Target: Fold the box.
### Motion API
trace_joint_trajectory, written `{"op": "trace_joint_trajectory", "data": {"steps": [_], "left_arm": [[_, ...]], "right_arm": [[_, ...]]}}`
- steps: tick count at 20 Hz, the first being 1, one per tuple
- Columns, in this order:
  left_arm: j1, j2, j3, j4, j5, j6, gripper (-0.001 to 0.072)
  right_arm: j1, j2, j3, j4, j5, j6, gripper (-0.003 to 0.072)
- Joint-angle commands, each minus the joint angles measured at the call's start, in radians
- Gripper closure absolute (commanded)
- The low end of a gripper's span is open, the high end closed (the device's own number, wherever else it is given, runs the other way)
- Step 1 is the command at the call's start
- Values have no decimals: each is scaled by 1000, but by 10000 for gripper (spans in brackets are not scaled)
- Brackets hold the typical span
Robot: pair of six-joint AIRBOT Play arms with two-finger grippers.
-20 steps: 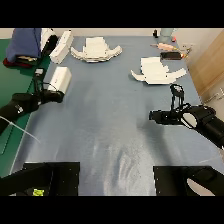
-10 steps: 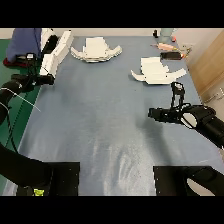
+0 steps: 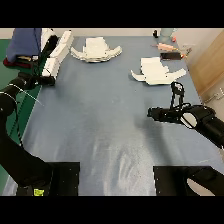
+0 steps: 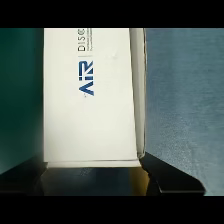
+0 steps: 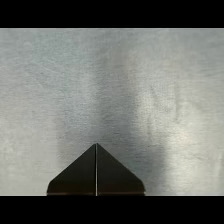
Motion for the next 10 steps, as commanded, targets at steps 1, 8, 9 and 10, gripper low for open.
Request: {"op": "trace_joint_trajectory", "data": {"steps": [1, 8, 9, 10], "left_arm": [[10, -10, 30, 254, -55, -238, 164], [7, -9, 44, 279, -98, -259, 165], [7, -9, 44, 278, -98, -259, 164], [6, -9, 44, 278, -98, -259, 164]], "right_arm": [[0, -3, 1, -2, 0, 0, 684], [0, -4, 1, 6, 0, 0, 684], [0, -4, 1, 6, 0, 0, 684], [0, -4, 1, 10, 0, 0, 684]]}}
